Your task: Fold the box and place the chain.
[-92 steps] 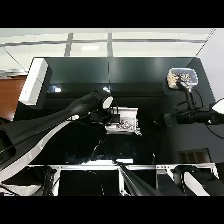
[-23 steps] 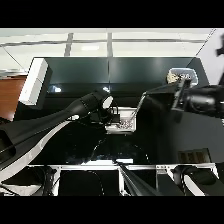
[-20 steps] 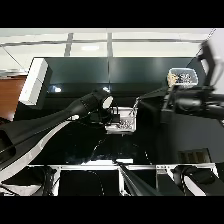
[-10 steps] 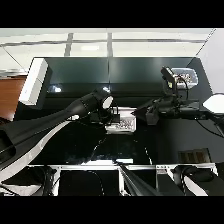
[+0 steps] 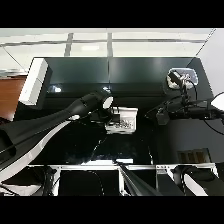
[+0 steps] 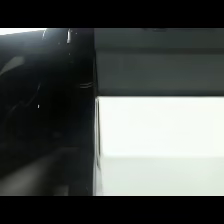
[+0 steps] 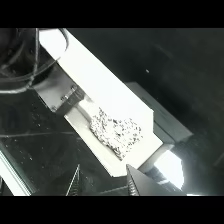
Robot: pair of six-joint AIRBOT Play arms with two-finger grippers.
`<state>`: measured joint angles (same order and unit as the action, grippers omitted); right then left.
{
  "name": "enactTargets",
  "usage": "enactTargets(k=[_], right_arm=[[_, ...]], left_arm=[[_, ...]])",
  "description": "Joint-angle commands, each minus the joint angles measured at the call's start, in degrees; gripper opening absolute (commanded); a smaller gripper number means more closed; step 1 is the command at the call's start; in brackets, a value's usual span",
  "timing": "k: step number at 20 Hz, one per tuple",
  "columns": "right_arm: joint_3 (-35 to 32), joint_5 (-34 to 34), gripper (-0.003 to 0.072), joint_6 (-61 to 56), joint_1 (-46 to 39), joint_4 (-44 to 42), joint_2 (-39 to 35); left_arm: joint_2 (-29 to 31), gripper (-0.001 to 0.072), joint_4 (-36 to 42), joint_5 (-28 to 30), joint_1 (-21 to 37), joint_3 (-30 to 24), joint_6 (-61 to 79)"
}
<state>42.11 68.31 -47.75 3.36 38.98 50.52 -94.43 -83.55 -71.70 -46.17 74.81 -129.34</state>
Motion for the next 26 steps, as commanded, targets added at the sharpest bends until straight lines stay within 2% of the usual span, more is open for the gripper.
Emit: enactTargets(k=[1,6,8,10,11,12,13,14,15,16,18,22,24,26], right_arm=[[0.0,0.7,0.0343,0.5,-0.5,0.7,0.0],[0.0,0.5,0.0344,0.4,-0.5,0.7,0.0],[0.0,0.5,0.0344,0.4,-0.5,0.7,0.0],[0.0,0.0,0.0343,0.4,-0.5,0.7,0.0],[0.0,0.0,0.0344,0.4,-0.5,0.7,0.0],[0.0,-0.4,0.0343,0.4,-0.5,0.7,0.0],[0.0,-0.5,0.0343,0.3,-0.5,0.7,0.0],[0.0,-0.8,0.0343,0.3,-0.5,0.7,0.0],[0.0,-1.5,0.0344,0.3,-0.5,0.7,0.0],[0.0,-2.1,0.0344,-0.2,-0.5,0.7,0.0],[0.0,-4.0,0.0344,-0.3,-0.5,0.7,0.0],[0.0,-4.7,0.0344,-0.3,-0.5,0.7,0.0],[0.0,-4.8,0.0344,-0.3,-0.5,0.7,0.0],[0.0,-4.3,0.0344,-0.3,-0.5,0.7,0.0]], left_arm=[[2.2,0.0706,-1.5,-1.7,-0.6,0.5,0.3],[12.0,0.0706,-11.1,-5.5,-0.4,-0.7,7.7],[17.5,0.0694,-15.5,-6.6,2.2,-4.9,12.3],[23.2,0.0688,-13.6,-4.4,8.9,-12.7,16.2],[26.0,0.0688,-9.7,-0.2,13.1,-17.2,19.1],[28.7,0.0688,-2.4,5.6,18.1,-22.0,25.0],[30.6,0.0688,8.1,10.8,22.6,-26.1,35.7],[31.5,0.0688,22.0,14.1,27.0,-29.8,51.3],[31.4,0.0687,33.4,14.0,30.0,-32.4,68.5],[30.8,0.0688,38.8,12.9,31.3,-34.1,83.8],[29.1,0.0696,38.0,13.0,30.6,-35.7,102.6],[24.5,0.0715,39.4,16.2,26.9,-35.8,127.7],[21.8,0.0718,43.5,18.1,25.3,-35.6,137.6],[19.8,0.0718,44.0,21.5,24.0,-35.3,139.1]])
